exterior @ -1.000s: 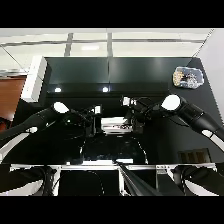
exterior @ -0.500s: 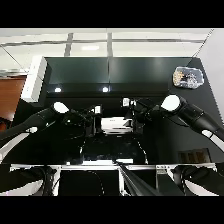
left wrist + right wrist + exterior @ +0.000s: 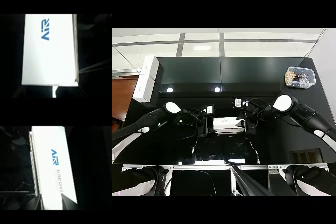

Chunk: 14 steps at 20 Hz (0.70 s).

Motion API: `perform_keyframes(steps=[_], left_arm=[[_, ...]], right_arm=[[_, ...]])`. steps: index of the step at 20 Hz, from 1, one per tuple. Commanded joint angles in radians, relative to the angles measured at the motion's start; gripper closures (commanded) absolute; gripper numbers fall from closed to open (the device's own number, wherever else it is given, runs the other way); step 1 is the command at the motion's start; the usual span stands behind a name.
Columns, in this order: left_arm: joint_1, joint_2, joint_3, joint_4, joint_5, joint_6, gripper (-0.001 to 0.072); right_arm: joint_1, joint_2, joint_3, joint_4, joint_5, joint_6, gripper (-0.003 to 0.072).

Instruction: Fold the box and place the chain.

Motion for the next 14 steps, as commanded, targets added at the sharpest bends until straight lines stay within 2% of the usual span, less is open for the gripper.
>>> perform_keyframes(steps=[1, 11, 14], left_arm=[[0.0, 0.0, 0.001, 0.0, 0.0, 0.0, 0.0313], [0.0, 0.0, 0.001, 0.0, 0.0, 0.0, 0.0313], [0.0, 0.0, 0.001, 0.0, 0.0, 0.0, 0.0313]], right_arm=[[0.001, -0.001, -0.005, 0.0, 0.009, 0.0, 0.0375], [0.0, -0.028, -0.017, -0.001, 0.013, 0.0, 0.0374], [-0.001, 0.011, -0.006, 0.006, 0.036, 0.049, 0.0375]])
